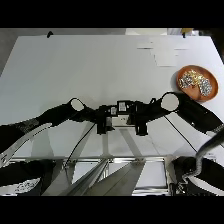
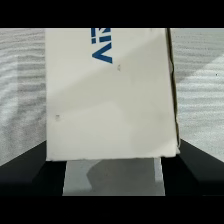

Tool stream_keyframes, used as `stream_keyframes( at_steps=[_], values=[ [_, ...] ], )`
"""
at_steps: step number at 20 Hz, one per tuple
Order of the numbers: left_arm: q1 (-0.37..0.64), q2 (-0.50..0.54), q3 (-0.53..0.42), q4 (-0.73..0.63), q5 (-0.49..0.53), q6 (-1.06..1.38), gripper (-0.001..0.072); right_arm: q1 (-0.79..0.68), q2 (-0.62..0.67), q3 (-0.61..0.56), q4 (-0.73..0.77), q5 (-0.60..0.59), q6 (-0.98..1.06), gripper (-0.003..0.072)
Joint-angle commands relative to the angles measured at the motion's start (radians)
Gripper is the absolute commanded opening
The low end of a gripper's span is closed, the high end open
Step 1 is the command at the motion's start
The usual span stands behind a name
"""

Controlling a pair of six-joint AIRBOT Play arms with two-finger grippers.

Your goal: Fold the box and place the chain.

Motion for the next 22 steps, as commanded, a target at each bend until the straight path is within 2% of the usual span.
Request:
stream_keyframes(
  at_steps=[1,6,22],
  values=[
    [0.0,0.001,0.0,0.0,0.0,0.001,0.0209,-0.013,-0.007,-0.001,-0.009,-0.024,0.003,0.0019],
    [0.0,0.001,0.0,0.0,0.0,0.001,0.0209,-0.012,-0.076,-0.001,-0.013,-0.01,0.026,0.0019],
    [0.0,0.001,0.0,0.0,0.0,0.001,0.0209,-0.013,-0.1,-0.027,-0.021,-0.027,0.018,0.0019]
  ],
)
